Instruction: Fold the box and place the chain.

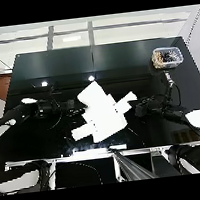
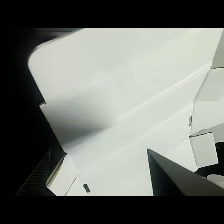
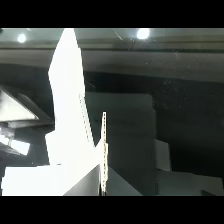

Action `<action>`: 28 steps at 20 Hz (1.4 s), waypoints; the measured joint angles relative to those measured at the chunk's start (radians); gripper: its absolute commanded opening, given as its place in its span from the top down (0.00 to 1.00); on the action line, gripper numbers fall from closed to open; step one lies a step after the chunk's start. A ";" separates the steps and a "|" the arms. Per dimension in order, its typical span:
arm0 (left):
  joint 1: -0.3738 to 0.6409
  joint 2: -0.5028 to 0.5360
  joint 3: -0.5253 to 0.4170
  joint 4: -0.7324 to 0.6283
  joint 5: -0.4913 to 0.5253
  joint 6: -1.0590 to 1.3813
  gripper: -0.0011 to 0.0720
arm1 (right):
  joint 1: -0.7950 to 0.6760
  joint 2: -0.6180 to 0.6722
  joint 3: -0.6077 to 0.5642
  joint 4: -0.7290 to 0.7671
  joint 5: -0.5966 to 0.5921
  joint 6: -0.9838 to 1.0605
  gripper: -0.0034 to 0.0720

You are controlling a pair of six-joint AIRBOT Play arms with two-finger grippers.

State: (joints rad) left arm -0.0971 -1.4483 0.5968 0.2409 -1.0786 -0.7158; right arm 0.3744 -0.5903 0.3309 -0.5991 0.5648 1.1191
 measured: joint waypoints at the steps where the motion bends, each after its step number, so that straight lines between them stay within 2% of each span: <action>1: -0.003 -0.016 0.000 -0.011 -0.003 0.021 0.03 | 0.000 0.000 0.000 0.000 0.000 0.001 0.92; 5: -0.028 -0.048 0.000 -0.048 -0.037 0.138 0.03 | 0.000 0.000 0.000 0.000 -0.001 0.008 0.92; 16: -0.047 -0.060 0.002 -0.134 -0.301 0.509 0.05 | 0.000 0.000 0.000 -0.003 -0.001 0.019 0.92; 23: -0.027 -0.060 0.002 -0.084 -0.327 0.537 0.07 | 0.000 0.000 0.000 -0.004 -0.001 0.019 0.92; 26: -0.026 -0.060 0.002 -0.024 -0.347 0.533 0.33 | 0.000 0.000 0.000 -0.004 0.000 0.019 0.92; 28: -0.031 -0.060 0.002 0.016 -0.354 0.529 0.33 | 0.000 0.000 0.000 -0.004 -0.001 0.019 0.92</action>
State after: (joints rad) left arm -0.1276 -1.5082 0.5991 0.2565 -1.4330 -0.1864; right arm 0.3744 -0.5903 0.3309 -0.6033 0.5640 1.1378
